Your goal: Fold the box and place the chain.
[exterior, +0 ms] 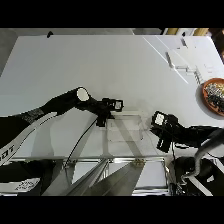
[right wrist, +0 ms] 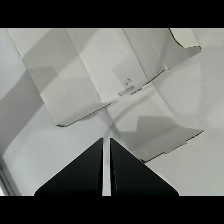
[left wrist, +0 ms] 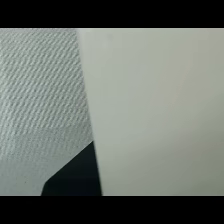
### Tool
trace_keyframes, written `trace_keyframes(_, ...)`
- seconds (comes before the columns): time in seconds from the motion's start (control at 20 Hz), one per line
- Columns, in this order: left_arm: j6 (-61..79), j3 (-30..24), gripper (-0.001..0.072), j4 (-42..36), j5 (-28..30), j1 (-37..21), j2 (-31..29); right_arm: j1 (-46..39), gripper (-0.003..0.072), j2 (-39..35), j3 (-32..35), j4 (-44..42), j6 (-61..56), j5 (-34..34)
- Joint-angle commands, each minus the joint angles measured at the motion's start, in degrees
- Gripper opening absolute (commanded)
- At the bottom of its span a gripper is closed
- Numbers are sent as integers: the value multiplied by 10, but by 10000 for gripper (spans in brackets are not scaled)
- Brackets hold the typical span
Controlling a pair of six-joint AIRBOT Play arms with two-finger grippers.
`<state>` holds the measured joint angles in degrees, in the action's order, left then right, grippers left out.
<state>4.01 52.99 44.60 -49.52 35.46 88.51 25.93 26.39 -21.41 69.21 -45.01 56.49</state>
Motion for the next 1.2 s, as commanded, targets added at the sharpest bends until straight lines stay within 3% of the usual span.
trace_keyframes(0.0,0,0,12,0,0,0,0,1,57,4,0,-11,18,-3)
trace_keyframes(0.1,0,0,12,0,0,0,0,1,15,19,0,-27,60,-9)
trace_keyframes(0.4,0,0,12,0,0,0,0,16,14,100,0,-84,234,-22)
trace_keyframes(0.65,0,0,12,0,0,0,0,113,15,104,6,-23,211,-51)
trace_keyframes(0.7,0,0,12,0,-1,0,0,108,40,105,16,-15,212,-55)
trace_keyframes(0.8,0,0,12,-2,-2,0,0,115,415,105,47,16,215,-108)
trace_keyframes(0.85,0,0,12,-2,-2,0,0,126,513,104,62,28,215,-134)
trace_keyframes(0.9,0,0,12,-2,-2,0,0,142,547,103,73,37,215,-151)
trace_keyframes(1.15,0,0,12,-2,-2,0,0,206,554,104,102,40,209,-229)
